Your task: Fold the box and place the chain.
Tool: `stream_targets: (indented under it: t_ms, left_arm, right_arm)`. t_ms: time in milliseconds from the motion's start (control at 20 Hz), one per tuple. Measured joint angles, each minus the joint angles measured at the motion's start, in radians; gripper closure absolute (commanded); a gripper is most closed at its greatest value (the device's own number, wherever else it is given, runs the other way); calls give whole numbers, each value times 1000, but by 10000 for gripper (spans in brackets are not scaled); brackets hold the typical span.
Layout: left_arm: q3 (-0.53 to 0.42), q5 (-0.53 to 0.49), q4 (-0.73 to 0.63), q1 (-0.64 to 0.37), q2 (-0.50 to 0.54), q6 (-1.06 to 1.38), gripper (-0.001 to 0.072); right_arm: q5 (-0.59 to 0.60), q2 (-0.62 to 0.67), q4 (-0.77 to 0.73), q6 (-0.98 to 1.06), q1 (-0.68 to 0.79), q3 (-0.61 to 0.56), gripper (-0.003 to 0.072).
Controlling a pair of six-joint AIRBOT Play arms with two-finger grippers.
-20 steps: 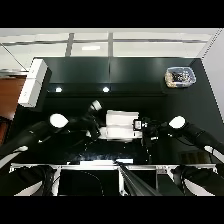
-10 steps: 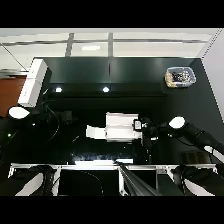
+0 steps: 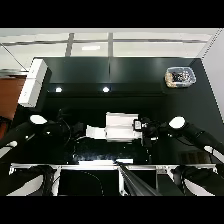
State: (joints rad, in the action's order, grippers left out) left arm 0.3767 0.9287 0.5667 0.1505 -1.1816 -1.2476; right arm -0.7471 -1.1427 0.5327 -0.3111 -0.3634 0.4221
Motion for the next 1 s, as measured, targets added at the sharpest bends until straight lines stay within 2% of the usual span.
stream_targets:
  t_ms: [200,250,300,350,400,450,600,1000]
  left_arm:
    - [36,-27,-83,101,-66,64,678]
    - [48,-33,-91,120,-73,76,606]
    - [62,-35,-100,135,-79,87,368]
    - [76,-28,-108,145,-82,94,160]
    - [93,-12,-120,154,-84,98,41]
    - [109,-2,-115,159,-85,103,7]
    - [159,22,-61,169,-89,113,7]
    - [233,78,-53,184,-89,108,16]
  right_arm:
    - [0,0,0,0,0,0,162]
    - [0,0,0,0,0,0,162]
    - [0,0,0,0,0,0,162]
    - [0,0,0,0,0,0,162]
    - [0,0,0,0,0,0,162]
    - [0,0,0,0,0,0,162]
    - [0,0,0,0,0,0,161]
    - [0,0,0,0,0,0,162]
